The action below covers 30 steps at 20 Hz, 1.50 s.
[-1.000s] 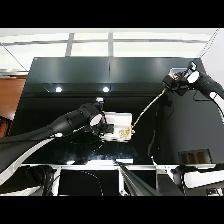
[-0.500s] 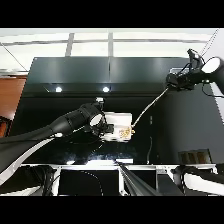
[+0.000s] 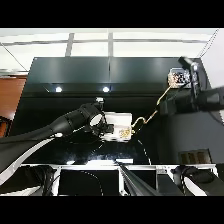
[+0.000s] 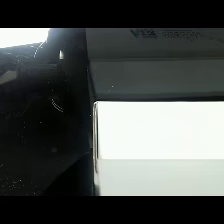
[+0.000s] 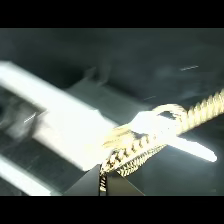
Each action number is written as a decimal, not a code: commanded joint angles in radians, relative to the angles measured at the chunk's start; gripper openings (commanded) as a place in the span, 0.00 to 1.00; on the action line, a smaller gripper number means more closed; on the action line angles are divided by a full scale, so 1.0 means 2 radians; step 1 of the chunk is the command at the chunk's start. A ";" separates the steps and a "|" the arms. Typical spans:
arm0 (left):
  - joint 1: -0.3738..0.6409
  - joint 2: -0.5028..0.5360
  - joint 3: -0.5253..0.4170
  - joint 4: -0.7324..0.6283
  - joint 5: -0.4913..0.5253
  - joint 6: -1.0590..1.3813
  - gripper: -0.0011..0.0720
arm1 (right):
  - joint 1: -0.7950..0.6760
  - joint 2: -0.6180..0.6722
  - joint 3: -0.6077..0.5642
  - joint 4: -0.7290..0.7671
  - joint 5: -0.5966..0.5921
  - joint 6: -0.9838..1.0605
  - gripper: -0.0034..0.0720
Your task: Fold the box and place the chain.
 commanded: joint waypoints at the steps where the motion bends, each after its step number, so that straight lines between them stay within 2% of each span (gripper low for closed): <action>1: 0.000 0.000 0.000 0.000 0.001 0.000 0.06 | 0.073 0.032 -0.052 0.030 -0.038 0.029 0.06; 6: 0.000 0.000 0.000 0.000 0.000 0.000 0.06 | 0.148 0.031 -0.103 0.082 -0.135 0.031 0.06; 14: 0.000 0.000 0.000 0.000 0.000 0.000 0.06 | 0.186 0.013 -0.109 0.162 -0.256 0.028 0.06; 18: 0.000 0.000 0.000 0.000 0.000 0.000 0.06 | 0.186 0.010 -0.109 0.148 -0.274 0.029 0.06; 24: 0.000 0.000 0.000 0.000 -0.001 0.000 0.06 | 0.186 -0.057 -0.126 0.121 -0.264 0.038 0.06; 26: 0.000 0.000 0.000 0.000 -0.001 0.000 0.06 | 0.185 -0.066 -0.126 0.119 -0.265 0.038 0.09; 27: 0.000 0.000 0.000 0.000 -0.001 0.000 0.06 | 0.180 -0.065 -0.126 0.118 -0.262 0.038 0.34; 28: 0.000 0.000 0.000 0.000 -0.001 0.000 0.06 | 0.168 -0.062 -0.124 0.117 -0.249 0.038 0.64; 30: 0.000 0.000 0.000 0.000 -0.001 0.000 0.06 | 0.127 -0.051 -0.118 0.099 -0.210 0.038 0.65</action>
